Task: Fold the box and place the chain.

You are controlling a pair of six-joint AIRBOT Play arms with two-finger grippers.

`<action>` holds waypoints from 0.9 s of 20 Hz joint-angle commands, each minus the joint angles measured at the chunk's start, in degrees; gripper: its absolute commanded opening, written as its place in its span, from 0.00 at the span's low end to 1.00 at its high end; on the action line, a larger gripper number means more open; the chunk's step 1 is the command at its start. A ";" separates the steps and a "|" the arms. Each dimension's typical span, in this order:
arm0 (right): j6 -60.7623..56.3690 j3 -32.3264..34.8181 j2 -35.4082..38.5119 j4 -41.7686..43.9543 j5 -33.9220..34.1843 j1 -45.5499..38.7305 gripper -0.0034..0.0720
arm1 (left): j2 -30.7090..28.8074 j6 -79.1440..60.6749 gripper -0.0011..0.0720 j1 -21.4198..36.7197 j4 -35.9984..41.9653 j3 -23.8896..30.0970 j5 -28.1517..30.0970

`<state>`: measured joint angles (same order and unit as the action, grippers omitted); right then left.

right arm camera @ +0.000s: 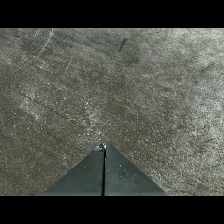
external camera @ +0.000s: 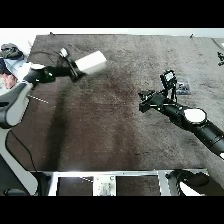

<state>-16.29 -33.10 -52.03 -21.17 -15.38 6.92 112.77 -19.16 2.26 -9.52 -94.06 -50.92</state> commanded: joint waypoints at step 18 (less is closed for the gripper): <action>-0.04 0.04 -0.50 -0.22 6.05 0.04 0.02 | -4.98 37.81 0.02 12.31 -9.44 19.74 41.46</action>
<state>-16.34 -33.08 -52.49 -21.37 -10.41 6.92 107.79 16.75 14.44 -18.59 -76.18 -11.11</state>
